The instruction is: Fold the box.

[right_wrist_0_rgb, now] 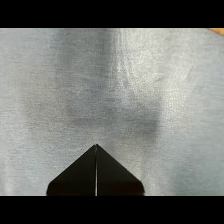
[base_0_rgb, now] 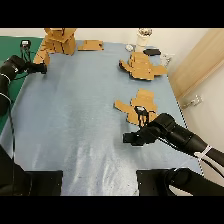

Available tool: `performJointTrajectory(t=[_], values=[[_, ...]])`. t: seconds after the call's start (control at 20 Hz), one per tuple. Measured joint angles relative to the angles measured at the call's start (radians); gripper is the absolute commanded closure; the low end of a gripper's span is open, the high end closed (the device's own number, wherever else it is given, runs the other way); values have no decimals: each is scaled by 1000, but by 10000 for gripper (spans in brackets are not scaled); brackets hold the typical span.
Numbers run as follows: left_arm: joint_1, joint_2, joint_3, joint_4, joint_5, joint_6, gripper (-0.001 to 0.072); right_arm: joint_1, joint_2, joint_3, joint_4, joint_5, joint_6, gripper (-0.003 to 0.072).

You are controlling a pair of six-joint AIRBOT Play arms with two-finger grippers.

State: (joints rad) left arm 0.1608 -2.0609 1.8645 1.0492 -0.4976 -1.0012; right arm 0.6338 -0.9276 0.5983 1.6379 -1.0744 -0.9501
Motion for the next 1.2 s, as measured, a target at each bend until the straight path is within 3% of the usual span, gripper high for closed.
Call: performJointTrajectory(t=[0.15,0.4,0.45,0.5,0.75,0.9,1.1,1.15,1.2], values=[[-6,-84,83,12,-5,-13,195,0,0,0,0,0,0,679],[-5,-132,137,42,-11,-13,190,0,0,0,0,0,0,679],[-5,-135,141,50,-17,-13,65,0,0,0,0,0,0,679],[-5,-137,144,59,-19,-12,-9,0,0,0,0,0,0,679],[-4,-140,151,91,-39,-11,-10,0,0,0,0,0,0,679],[-2,-119,153,97,-108,-10,-10,0,0,0,0,0,0,679],[13,-58,154,102,-302,-15,-8,0,0,0,0,0,0,679],[18,-39,154,102,-360,-24,77,0,0,0,0,0,0,679],[20,-19,154,103,-428,-40,390,0,0,0,0,0,0,679]])
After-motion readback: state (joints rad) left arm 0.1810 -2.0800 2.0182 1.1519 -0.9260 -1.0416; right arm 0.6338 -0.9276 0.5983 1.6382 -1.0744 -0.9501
